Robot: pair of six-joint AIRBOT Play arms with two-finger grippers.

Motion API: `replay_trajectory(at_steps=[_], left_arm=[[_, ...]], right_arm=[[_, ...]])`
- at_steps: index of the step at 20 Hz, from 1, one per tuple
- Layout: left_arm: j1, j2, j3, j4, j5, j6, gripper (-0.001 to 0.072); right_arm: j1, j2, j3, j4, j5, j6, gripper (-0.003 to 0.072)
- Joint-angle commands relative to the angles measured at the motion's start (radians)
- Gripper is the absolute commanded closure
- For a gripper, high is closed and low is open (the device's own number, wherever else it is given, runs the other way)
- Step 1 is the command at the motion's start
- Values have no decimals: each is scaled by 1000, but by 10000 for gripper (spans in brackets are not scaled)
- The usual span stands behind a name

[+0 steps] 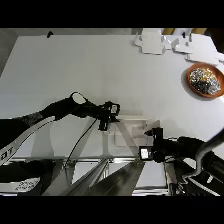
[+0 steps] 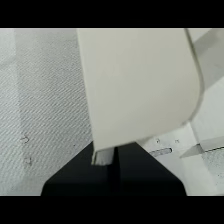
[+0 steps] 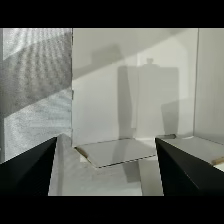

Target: Fold the box and place the chain.

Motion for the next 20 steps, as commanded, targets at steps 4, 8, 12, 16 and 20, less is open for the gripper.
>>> replay_trajectory(at_steps=[4,8,12,16,20], left_arm=[[-1,1,1,0,0,0,696],[-1,1,1,0,0,0,696],[-1,1,1,0,0,0,696],[-1,1,1,0,0,0,696],[0,1,1,0,0,0,696]], right_arm=[[4,-51,9,-17,-56,8,-21],[4,-51,43,20,-48,7,-20],[-77,-51,51,54,-40,-10,-20],[-120,-49,52,54,-5,-11,-20],[-35,12,47,21,68,1,-20]])
